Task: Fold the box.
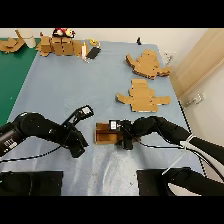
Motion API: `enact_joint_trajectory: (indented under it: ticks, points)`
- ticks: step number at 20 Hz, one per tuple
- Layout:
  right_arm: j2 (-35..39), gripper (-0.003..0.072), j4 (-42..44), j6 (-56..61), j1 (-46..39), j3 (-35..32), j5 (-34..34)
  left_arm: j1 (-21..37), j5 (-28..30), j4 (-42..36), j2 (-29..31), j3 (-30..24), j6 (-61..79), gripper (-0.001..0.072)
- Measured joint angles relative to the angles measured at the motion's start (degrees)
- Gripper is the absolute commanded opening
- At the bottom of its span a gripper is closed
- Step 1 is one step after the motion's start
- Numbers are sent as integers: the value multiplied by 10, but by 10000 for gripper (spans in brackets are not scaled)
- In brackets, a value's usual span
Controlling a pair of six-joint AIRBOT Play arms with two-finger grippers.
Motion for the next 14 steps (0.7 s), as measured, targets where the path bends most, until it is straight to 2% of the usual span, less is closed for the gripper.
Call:
enact_joint_trajectory:
  ticks: [4,7,9,12,13,14]
  points:
    - [0,440,0,0,0,0,0,76,64,-42,-8,-34,113,11]
    - [0,440,0,0,0,0,0,119,130,-129,-29,-61,255,11]
    - [0,440,0,0,0,0,0,128,149,-197,-51,-71,388,12]
    - [0,440,0,0,0,0,0,126,153,-253,-70,-78,534,13]
    - [0,440,0,0,0,0,0,124,155,-262,-73,-79,565,120]
    - [0,440,0,0,0,0,0,124,156,-266,-75,-80,586,534]
